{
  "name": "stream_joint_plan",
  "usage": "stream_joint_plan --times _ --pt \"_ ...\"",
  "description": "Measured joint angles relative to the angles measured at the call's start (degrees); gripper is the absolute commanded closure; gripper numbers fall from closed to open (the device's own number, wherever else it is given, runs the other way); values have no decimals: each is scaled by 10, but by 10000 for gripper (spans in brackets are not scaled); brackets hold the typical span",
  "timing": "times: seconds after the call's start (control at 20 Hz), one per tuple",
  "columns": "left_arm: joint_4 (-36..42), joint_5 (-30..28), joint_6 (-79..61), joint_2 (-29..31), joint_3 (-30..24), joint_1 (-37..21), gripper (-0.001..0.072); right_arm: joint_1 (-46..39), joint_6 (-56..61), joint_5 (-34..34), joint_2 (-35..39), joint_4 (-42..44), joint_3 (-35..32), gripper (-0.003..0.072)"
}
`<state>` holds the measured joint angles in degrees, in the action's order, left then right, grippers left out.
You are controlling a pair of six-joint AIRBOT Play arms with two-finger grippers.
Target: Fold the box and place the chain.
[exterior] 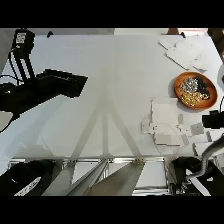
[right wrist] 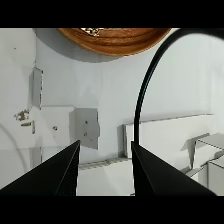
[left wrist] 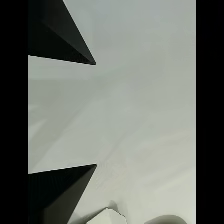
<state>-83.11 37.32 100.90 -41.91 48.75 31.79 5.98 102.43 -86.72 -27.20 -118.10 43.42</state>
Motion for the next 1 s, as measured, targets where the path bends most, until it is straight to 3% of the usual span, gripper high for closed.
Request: stream_joint_plan --times 0.3,0.65,1.0 --pt "0 0 0 0 0 0 17 -155 -70 50 -25 46 -2 304" --pt "0 0 0 0 0 0 17 -332 -196 77 -116 142 -3 285" --pt "0 0 0 0 0 0 17 -400 -278 82 -221 181 -3 284"
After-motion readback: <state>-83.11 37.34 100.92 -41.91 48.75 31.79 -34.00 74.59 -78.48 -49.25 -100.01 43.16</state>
